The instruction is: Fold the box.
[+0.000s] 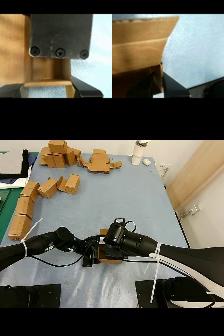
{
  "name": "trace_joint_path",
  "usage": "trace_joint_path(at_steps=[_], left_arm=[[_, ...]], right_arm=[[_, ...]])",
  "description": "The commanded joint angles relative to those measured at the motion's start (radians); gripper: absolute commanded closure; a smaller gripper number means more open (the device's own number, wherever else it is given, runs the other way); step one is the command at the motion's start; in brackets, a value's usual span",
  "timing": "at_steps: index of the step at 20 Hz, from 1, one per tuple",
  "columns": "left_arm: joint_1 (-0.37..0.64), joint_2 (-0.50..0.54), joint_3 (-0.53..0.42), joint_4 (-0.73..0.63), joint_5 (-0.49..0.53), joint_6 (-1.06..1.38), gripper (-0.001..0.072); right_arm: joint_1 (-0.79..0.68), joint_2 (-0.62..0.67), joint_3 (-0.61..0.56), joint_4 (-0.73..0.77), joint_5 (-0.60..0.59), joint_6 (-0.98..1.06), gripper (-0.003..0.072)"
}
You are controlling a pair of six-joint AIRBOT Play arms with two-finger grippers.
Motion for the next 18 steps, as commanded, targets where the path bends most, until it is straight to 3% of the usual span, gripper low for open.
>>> trace_joint_path(at_steps=[1, 2, 11, 18], left_arm=[[0.001, 0.000, 0.001, 0.000, 0.000, 0.000, 0.0182], [0.001, 0.000, 0.001, 0.000, -0.001, 0.000, 0.0182], [0.001, 0.000, 0.001, 0.000, -0.001, 0.000, 0.0182], [0.001, 0.000, 0.001, 0.000, -0.001, 0.000, 0.0182]], right_arm=[[0.001, 0.000, 0.000, -0.006, 0.024, -0.008, 0.0494], [0.001, 0.000, 0.000, 0.000, 0.024, -0.008, 0.0372], [-0.012, 0.002, -0.014, 0.063, 0.001, -0.029, 0.0372], [-0.031, 0.084, -0.064, 0.081, 0.052, -0.034, 0.0372]])
